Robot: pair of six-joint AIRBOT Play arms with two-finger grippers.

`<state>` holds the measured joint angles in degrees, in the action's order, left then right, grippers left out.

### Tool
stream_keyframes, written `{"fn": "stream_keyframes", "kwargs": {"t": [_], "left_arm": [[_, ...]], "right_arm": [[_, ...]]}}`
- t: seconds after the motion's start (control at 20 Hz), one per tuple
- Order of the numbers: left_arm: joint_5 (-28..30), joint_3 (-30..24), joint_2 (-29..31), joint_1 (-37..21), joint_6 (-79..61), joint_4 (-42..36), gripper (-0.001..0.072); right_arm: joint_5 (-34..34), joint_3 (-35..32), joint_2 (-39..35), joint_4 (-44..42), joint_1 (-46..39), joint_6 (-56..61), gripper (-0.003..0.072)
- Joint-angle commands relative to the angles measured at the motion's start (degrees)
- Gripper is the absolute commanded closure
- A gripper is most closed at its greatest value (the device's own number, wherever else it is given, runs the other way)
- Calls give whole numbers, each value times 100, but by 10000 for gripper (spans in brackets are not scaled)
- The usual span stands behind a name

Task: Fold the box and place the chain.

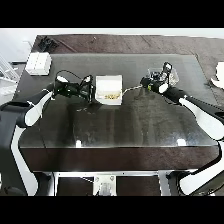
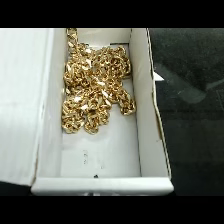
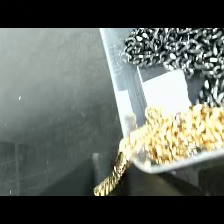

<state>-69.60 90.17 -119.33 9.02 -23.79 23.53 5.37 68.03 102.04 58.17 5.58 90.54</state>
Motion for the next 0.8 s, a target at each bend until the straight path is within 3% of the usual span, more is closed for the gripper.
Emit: {"fn": "stream_keyframes", "kwargs": {"t": [0.0,0.15,0.5,0.75], "left_arm": [[2,2,2,2,-2,2,279],[0,2,0,2,-2,2,279],[2,2,0,2,-2,2,279],[0,2,0,2,-2,2,279]], "right_arm": [[-2,179,133,-96,46,4,667],[238,175,-289,-92,94,-33,678],[59,190,-2682,-52,625,-984,680],[57,282,-3639,-52,1220,-1578,680]]}}
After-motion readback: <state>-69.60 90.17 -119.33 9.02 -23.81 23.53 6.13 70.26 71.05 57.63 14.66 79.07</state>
